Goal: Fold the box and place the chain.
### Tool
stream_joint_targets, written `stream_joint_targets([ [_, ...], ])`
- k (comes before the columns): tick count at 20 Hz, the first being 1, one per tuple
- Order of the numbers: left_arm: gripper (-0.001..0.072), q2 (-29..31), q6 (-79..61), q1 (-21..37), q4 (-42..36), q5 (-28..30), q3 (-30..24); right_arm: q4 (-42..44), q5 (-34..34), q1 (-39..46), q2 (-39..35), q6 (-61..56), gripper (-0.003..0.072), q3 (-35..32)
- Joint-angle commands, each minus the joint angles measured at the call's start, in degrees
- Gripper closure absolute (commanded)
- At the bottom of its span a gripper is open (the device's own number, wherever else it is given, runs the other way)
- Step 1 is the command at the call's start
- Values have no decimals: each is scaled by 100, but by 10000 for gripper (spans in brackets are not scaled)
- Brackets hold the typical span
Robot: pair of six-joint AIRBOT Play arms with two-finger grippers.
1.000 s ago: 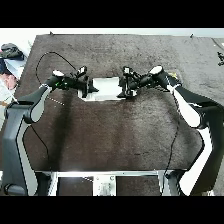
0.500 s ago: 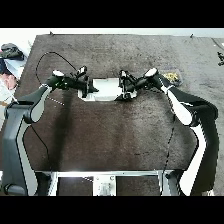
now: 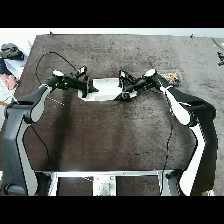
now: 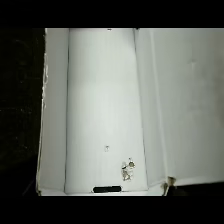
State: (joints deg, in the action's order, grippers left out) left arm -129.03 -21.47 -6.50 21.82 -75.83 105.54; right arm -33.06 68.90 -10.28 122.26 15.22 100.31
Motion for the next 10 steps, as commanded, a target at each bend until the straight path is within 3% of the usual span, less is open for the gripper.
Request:
stream_joint_targets([
  [1, 698, 2, 0, 0, 0, 2, 0, 15, -33, -4, 2, -2, 92, 11],
  [9, 698, 2, 0, 0, 0, 2, 0, -186, -122, -7, 2, 0, 96, 11],
  [10, 698, 2, 0, 0, 0, 2, 0, -186, -122, -7, 2, -2, 135, 11],
])
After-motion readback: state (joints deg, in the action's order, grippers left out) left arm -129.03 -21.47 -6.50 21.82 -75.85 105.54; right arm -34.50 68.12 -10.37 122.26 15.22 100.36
